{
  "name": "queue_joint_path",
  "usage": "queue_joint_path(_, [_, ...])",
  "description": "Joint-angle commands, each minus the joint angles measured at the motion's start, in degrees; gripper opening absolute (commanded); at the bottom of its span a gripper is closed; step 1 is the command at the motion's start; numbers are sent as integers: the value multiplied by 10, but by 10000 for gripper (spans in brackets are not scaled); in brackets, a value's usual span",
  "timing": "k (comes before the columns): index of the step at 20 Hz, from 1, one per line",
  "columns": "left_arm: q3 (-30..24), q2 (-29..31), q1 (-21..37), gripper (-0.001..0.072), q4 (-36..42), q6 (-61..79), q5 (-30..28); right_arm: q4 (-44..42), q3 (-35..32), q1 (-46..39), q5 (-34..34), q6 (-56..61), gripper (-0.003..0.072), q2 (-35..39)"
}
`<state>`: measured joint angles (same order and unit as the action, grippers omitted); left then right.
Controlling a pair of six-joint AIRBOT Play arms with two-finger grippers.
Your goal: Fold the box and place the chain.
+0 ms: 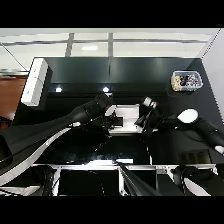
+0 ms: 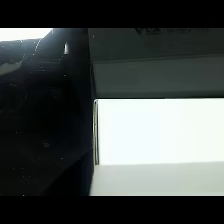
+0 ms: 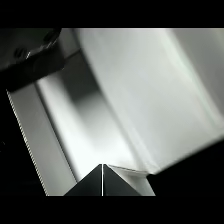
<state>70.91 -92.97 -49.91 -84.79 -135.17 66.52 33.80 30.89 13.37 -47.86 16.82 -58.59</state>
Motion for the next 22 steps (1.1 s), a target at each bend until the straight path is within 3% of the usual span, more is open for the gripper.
queue_joint_path(1, [0, 0, 0, 27, 0, -1, 0, 88, 72, -106, -141, 223, 10, 49])
queue_joint_path(3, [0, 0, 0, 27, 0, -1, 0, 150, 76, -206, -117, 307, 10, 71])
queue_joint_path(5, [0, 0, 0, 27, 0, -1, 0, 216, 39, -300, -28, 502, 10, 69])
queue_joint_path(6, [0, 0, 0, 26, 0, -1, 0, 227, 12, -336, -15, 614, 10, 68])
queue_joint_path(7, [0, 0, 0, 27, 0, -1, 0, 226, -9, -356, -24, 655, 10, 63])
queue_joint_path(10, [0, 0, 0, 27, 0, -1, -2, 195, -49, -346, -102, 606, 10, 5])
queue_joint_path(13, [0, 0, 0, 27, 0, -1, -2, 59, -50, -294, -207, 453, 10, -80])
queue_joint_path(15, [0, 0, 0, 27, 0, -1, -2, -5, -49, -252, -200, 416, 11, -114])
queue_joint_path(17, [0, 0, 0, 27, 0, -1, -2, -40, -45, -213, -138, 414, 12, -120])
queue_joint_path(20, [0, 0, 0, 27, 0, -1, -2, -47, -9, -199, -175, 399, 14, -120])
queue_joint_path(21, [0, 0, 0, 27, 0, -1, -2, -44, 5, -199, -201, 397, 124, -120])
queue_joint_path(22, [0, 0, 0, 27, 0, -1, -2, -44, 17, -199, -229, 397, 379, -120])
